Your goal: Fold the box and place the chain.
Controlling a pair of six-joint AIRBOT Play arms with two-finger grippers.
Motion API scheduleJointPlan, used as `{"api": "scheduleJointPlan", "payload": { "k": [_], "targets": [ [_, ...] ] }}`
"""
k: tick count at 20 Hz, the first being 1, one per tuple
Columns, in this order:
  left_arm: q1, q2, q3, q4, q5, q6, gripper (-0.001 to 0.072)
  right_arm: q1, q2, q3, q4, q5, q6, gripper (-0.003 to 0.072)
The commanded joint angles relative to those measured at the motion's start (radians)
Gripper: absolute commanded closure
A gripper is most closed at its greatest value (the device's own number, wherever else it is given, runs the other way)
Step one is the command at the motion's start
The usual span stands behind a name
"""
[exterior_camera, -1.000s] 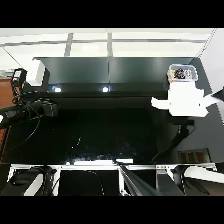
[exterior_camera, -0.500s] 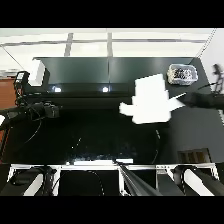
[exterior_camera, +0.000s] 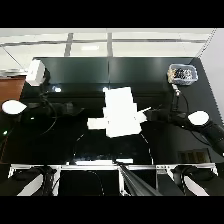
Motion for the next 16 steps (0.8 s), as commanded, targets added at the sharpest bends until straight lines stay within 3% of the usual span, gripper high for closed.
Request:
{"api": "scheduleJointPlan", "payload": {
  "k": [1, 4, 7, 13, 14, 16],
  "targets": [
    [-0.051, -0.217, 0.074, -0.151, -0.042, 0.063, -0.0005, 0.069, 0.002, -0.016, 0.006, -0.052, 0.003, 0.0671],
    [-0.078, -0.391, 0.206, -0.152, -0.110, 0.065, -0.0005, 0.070, 0.002, -0.017, 0.006, -0.036, 0.002, 0.0671],
    [-0.111, -0.556, 0.336, -0.153, -0.259, 0.065, -0.0005, 0.070, 0.002, -0.017, 0.006, -0.033, 0.002, 0.0671],
    [-0.183, -0.773, 0.538, -0.151, -0.423, 0.056, 0.0014, 0.070, 0.002, -0.017, 0.006, -0.020, 0.002, 0.0671],
    [-0.188, -0.800, 0.569, -0.151, -0.457, 0.064, 0.0038, 0.070, 0.002, -0.017, 0.006, -0.018, 0.002, 0.0671],
    [-0.195, -0.860, 0.634, -0.150, -0.573, 0.115, 0.0213, 0.070, 0.002, -0.017, 0.006, -0.013, 0.002, 0.0670]
  ]
}}
